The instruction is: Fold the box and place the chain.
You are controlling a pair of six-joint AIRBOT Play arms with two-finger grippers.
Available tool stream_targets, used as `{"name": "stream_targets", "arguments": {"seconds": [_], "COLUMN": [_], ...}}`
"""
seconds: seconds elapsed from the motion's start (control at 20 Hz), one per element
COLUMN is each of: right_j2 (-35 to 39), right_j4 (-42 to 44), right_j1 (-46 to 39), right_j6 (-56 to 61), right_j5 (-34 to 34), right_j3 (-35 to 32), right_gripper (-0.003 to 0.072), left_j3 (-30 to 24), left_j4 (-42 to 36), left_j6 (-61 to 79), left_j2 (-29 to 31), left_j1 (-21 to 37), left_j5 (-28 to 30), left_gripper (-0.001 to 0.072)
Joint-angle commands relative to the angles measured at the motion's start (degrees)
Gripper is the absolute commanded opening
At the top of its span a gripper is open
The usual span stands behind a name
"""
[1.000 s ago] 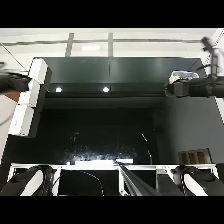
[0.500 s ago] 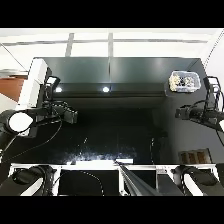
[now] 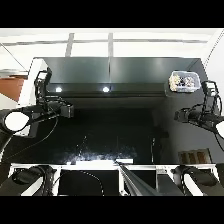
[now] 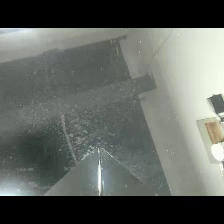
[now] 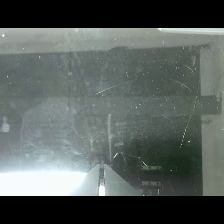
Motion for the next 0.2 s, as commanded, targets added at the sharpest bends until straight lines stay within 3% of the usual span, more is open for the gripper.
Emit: {"name": "stream_targets", "arguments": {"seconds": [0.0,0.15], "right_j2": [0.04,0.04], "right_j4": [-0.15,-0.13], "right_j1": [-0.04,-0.04], "right_j6": [0.11,0.11], "right_j5": [-0.09,-0.09], "right_j3": [-0.11,-0.11], "right_gripper": [0.0041,0.0042], "left_j3": [0.04,0.04], "left_j4": [0.02,0.02], "left_j6": [-0.04,-0.04], "left_j2": [0.04,0.04], "left_j1": [0.11,0.11], "left_j5": [0.44,0.44], "left_gripper": [0.0032,0.0032]}}
